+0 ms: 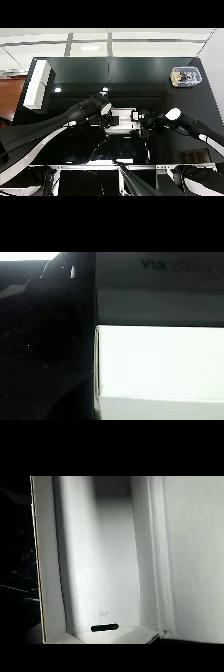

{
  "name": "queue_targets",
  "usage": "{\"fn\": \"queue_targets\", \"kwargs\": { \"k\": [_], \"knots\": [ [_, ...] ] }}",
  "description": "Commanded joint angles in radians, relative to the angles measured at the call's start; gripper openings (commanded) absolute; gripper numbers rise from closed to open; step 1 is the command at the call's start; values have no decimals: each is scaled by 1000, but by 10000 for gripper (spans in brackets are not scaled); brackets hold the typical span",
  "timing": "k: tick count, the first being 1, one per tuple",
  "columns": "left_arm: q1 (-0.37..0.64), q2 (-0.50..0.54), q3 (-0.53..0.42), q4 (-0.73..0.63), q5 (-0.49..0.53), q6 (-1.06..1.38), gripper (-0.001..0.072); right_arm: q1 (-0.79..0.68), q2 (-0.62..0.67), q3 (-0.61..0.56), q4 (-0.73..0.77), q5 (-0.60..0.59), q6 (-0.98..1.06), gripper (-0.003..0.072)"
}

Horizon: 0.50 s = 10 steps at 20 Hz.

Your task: Fold the box and place the chain.

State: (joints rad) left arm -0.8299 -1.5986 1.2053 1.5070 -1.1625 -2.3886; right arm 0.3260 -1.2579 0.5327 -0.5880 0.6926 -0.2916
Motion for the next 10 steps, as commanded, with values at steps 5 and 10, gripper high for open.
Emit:
{"fn": "queue_targets", "kwargs": {
  "k": [5, 10],
  "knots": [
    [0, 0, 1, 2, 1, 2, 29, 0, 31, 1, -84, 38, 125, 691],
    [0, 0, 1, 1, 1, 3, 30, -2, 121, 1, -175, 74, 166, 690]
  ]
}}
